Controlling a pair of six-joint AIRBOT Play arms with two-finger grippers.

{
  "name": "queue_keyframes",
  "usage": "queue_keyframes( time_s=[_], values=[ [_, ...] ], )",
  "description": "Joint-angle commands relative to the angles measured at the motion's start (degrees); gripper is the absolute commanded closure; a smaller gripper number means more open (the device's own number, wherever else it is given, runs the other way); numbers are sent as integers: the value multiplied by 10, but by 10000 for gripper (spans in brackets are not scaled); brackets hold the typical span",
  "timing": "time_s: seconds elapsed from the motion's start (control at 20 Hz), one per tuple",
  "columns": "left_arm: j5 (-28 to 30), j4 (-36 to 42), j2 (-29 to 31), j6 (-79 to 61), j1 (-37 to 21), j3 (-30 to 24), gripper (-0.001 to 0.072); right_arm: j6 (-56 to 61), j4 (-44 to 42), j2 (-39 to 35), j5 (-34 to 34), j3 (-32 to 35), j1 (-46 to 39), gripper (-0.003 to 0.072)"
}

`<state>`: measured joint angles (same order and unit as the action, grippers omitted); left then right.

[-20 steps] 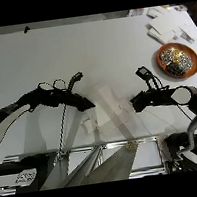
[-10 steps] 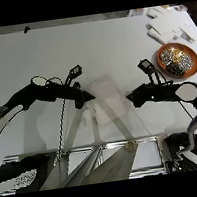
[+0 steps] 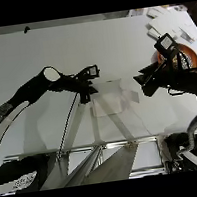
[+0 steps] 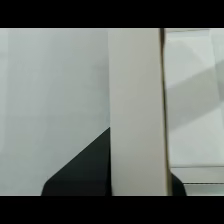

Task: Fold the box and place the chain.

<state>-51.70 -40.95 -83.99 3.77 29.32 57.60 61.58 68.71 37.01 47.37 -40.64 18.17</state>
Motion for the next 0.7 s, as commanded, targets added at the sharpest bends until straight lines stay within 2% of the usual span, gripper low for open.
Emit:
queue_keyframes(
  time_s=[0.0, 0.25, 0.65],
  values=[
    [14, 6, -30, -10, 8, 5, 706, 19, 33, -9, 46, -6, 0, 349],
    [14, 6, -67, -10, 8, 5, 705, 31, 33, -9, 51, -4, 0, 349],
    [14, 4, -66, -10, 8, 5, 700, 29, 33, 19, 51, -4, 0, 349]
  ],
)
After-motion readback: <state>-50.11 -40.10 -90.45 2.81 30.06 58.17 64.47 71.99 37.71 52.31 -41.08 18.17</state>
